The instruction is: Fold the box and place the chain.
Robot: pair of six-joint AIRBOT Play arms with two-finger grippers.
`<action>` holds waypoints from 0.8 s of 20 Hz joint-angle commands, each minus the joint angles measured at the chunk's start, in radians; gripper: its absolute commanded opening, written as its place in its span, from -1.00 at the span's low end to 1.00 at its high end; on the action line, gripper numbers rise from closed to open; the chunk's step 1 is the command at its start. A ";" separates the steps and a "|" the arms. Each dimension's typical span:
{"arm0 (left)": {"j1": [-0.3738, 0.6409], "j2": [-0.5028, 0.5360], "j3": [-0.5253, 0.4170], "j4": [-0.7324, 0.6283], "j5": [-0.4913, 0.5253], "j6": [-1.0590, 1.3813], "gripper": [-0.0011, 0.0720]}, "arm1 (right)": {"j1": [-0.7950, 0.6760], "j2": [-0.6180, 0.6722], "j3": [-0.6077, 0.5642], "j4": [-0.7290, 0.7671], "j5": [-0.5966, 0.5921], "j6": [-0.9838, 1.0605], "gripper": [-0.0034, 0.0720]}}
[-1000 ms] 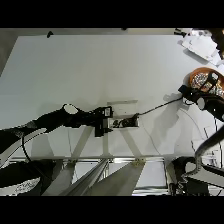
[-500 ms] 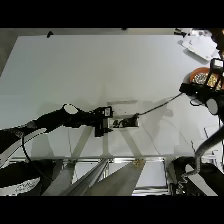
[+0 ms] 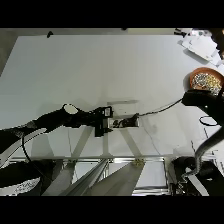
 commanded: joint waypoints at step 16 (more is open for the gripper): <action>0.001 0.000 0.000 0.000 0.000 0.000 -0.94 | 0.630 -0.409 0.028 0.306 -0.259 0.000 -0.89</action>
